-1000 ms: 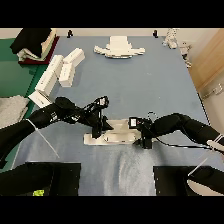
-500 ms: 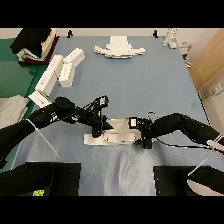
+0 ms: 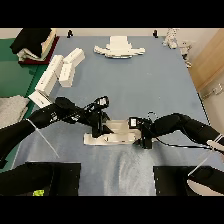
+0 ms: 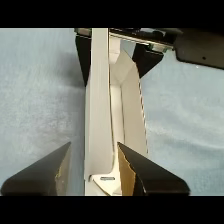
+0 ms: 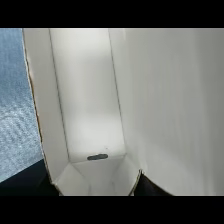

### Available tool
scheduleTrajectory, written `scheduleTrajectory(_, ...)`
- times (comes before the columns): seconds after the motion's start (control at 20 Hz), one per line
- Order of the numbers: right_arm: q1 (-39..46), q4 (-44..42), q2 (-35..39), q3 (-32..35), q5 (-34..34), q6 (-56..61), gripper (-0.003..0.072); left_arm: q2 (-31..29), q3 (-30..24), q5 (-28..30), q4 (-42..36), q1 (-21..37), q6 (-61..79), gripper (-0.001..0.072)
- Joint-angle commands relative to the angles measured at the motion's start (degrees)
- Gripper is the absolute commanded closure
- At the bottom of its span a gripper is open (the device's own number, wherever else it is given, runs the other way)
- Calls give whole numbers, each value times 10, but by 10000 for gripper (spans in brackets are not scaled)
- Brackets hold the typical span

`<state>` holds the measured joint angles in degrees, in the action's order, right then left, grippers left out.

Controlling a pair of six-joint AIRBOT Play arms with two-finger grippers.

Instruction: Fold the box.

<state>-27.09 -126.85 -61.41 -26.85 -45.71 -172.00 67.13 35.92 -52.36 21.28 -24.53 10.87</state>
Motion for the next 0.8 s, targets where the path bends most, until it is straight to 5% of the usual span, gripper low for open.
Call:
scheduleTrajectory(0.0,0,0,0,0,0,0,179,-7,0,5,3,8,-36,266)
scheduleTrajectory(0.15,0,0,0,0,0,0,179,-54,0,-33,83,49,-190,268)
scheduleTrajectory(0.2,0,0,0,0,0,0,178,-78,0,-64,126,66,-254,362)
scheduleTrajectory(0.25,0,0,0,0,0,0,179,-103,0,-108,167,83,-316,635)
scheduleTrajectory(0.3,0,0,0,0,0,0,178,-126,0,-146,192,96,-348,693)
scheduleTrajectory(0.4,0,0,0,0,0,0,179,-163,0,-191,196,105,-450,693)
scheduleTrajectory(0.55,0,0,0,0,0,0,179,-175,0,-177,153,59,-579,693)
scheduleTrajectory(0.75,0,0,0,0,0,0,178,-132,9,-26,67,-45,-613,693)
